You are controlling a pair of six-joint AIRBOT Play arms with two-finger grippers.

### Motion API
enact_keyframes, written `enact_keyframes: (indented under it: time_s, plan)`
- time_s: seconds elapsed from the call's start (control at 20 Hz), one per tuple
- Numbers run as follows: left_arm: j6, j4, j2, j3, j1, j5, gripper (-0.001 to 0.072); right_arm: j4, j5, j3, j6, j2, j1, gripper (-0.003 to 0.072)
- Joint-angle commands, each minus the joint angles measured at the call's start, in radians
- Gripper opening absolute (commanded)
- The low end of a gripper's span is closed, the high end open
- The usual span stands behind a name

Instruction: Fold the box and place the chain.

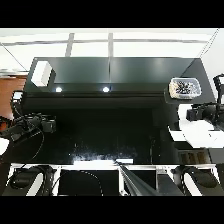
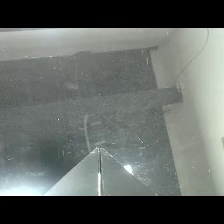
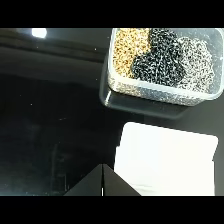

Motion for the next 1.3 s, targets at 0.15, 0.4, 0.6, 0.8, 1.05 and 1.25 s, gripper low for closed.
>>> enact_keyframes:
  time_s: [0.15,0.4,0.6,0.8,1.05,1.25]
  plan:
    - [0.000,0.000,0.000,0.000,0.000,0.010,0.0029,0.002,-0.110,0.000,0.000,0.000,0.000,0.0011]
    - [0.000,-0.035,-0.002,-0.001,0.000,0.105,0.0029,0.088,-0.299,0.000,0.000,-0.008,0.000,0.0011]
    - [0.000,-0.078,-0.041,-0.001,0.000,0.254,0.0029,-0.023,-0.498,0.000,0.051,-0.161,-0.099,0.0045]
    - [0.002,-0.120,-0.097,-0.001,-0.002,0.316,0.0315,-0.023,-0.475,0.023,0.098,-0.352,-0.274,0.0683]
    - [0.019,-0.119,-0.152,0.000,-0.014,0.291,0.0714,-0.132,-0.168,0.208,0.251,-0.562,-0.518,0.0698]
    - [0.042,-0.121,-0.155,0.000,-0.042,0.283,0.0712,-0.171,0.152,0.432,0.259,-0.734,-0.780,0.0697]
